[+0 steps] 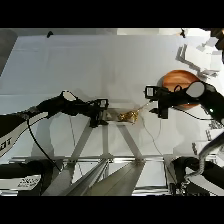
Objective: Fold the box and place the chain.
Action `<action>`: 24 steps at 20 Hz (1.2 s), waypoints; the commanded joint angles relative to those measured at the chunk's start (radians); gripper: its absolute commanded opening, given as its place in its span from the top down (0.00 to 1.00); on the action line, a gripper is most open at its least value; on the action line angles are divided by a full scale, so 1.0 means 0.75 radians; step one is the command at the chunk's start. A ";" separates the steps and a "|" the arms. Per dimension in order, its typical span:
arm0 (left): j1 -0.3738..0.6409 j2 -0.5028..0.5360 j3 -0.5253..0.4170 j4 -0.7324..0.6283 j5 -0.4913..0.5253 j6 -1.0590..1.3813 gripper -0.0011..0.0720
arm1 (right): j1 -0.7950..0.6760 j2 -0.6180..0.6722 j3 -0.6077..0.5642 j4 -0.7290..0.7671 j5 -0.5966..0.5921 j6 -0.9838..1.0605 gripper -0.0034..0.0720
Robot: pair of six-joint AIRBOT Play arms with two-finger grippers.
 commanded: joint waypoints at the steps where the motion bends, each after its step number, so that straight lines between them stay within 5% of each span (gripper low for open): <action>1: -0.001 -0.001 0.000 0.000 0.000 0.000 0.51 | -0.018 -0.161 0.078 0.066 -0.011 -0.153 0.30; 20: -0.001 -0.001 0.000 0.001 0.000 0.000 0.51 | 0.079 -0.422 0.090 0.242 0.069 -0.296 0.25; 22: -0.001 -0.001 0.000 0.000 0.000 0.000 0.51 | 0.079 -0.434 0.090 0.231 0.043 -0.296 0.37; 24: -0.001 -0.001 0.000 0.000 0.000 0.000 0.51 | 0.079 -0.433 0.090 0.227 0.050 -0.277 0.69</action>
